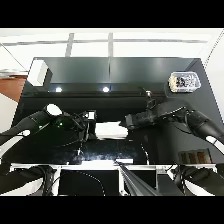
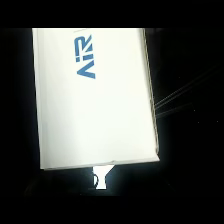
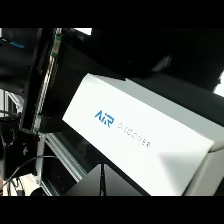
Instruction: Fold the box and place the chain.
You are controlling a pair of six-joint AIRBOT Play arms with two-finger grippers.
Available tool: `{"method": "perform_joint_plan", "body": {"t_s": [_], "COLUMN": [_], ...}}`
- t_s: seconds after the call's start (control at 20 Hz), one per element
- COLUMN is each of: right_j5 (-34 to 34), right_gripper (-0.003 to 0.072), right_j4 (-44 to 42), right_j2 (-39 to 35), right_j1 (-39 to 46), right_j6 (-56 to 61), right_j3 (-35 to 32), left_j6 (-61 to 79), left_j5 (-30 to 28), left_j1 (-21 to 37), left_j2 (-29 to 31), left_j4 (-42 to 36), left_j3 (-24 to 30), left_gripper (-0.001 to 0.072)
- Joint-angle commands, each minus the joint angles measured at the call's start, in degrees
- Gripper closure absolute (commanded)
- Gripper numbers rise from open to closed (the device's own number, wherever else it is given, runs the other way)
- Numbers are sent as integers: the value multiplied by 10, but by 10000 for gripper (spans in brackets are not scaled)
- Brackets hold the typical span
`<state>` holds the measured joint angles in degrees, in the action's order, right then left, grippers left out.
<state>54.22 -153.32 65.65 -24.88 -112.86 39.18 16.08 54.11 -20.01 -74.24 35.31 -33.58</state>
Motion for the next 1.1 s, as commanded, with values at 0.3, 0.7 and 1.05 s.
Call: {"method": "perform_joint_plan", "body": {"t_s": [0.3, 0.7, 1.05], "right_j5": [-38, -53, -65], "right_gripper": [664, 663, 664], "right_j4": [-24, 3, 16], "right_j2": [54, 87, 87], "right_j1": [-39, -73, -76], "right_j6": [13, 15, 17], "right_j3": [-3, -3, -3], "left_j6": [0, 0, 0], "left_j5": [-2, -1, -1], "left_j1": [0, 0, 0], "left_j2": [0, 0, 0], "left_j4": [0, 0, 0], "left_j3": [0, 0, 0], "left_gripper": [208, 208, 209]}}
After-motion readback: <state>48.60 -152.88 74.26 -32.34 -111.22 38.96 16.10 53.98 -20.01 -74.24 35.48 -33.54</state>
